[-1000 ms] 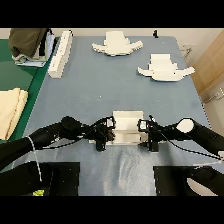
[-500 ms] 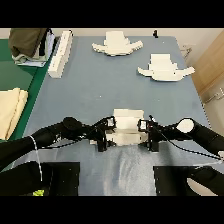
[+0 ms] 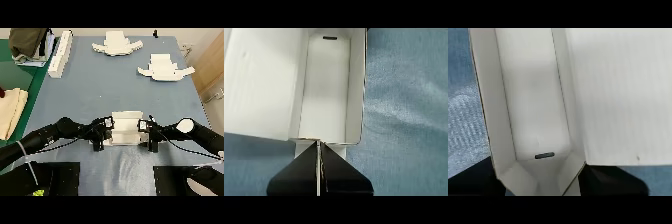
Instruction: Fold the box.
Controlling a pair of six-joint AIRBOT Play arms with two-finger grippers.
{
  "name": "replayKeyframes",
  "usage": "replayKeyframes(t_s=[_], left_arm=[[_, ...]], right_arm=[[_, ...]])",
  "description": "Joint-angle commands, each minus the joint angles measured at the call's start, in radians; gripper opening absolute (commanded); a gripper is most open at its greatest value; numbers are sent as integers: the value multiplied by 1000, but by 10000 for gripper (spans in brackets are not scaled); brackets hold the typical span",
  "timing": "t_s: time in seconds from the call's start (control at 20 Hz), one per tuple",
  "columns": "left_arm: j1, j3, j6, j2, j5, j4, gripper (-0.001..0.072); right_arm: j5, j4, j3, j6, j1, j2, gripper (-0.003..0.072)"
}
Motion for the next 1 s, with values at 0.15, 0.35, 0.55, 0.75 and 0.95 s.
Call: replayKeyframes(t_s=[0.15,0.35,0.55,0.75,0.95], left_arm=[[25,0,-974,288,-161,573,45],[257,0,-1766,381,-426,785,15],[555,0,-1634,336,-555,548,15],[607,0,-1505,185,-555,405,15],[493,0,-1429,44,-425,286,15]], right_arm=[[-2,-2,0,0,0,0,546],[-2,-2,0,0,0,0,546],[-2,-2,0,0,0,0,546],[-2,-2,0,0,0,0,546],[-2,-2,0,0,0,0,546]])
